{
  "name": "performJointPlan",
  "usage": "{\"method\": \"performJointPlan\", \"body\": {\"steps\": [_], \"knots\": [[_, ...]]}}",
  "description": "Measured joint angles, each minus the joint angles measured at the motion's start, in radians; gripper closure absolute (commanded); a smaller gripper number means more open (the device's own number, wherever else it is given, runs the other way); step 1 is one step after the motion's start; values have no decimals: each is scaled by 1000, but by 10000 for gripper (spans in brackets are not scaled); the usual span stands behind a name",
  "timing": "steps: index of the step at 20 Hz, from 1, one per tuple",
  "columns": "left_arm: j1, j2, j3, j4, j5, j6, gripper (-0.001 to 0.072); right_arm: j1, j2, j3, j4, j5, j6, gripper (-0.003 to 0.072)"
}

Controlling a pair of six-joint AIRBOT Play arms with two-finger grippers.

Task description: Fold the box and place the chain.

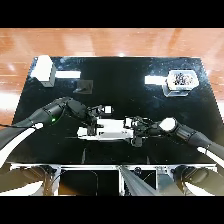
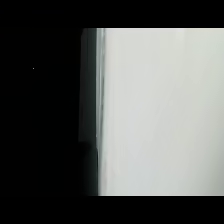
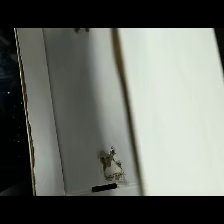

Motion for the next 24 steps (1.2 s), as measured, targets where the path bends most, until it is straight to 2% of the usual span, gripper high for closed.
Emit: {"method": "performJointPlan", "body": {"steps": [9, 10, 11, 13, 15, 24], "knots": [[0, 0, 0, 0, 0, -2, 690, 1, -12, 0, 18, -12, -16, -17], [0, 0, 0, 0, 0, -2, 690, 1, -12, 0, 18, -13, -16, 50], [0, 0, 0, 0, 0, -2, 690, 3, -12, 0, 18, -14, -16, 81], [0, 0, 0, 0, -1, 1, 690, 12, -13, 0, 15, -24, -14, 82], [0, 0, 0, 0, -1, 1, 690, 18, -14, 0, 11, -31, -6, 139], [0, 0, 0, 1, -1, -3, 690, 25, -14, 0, 1, -50, 9, 138]]}}
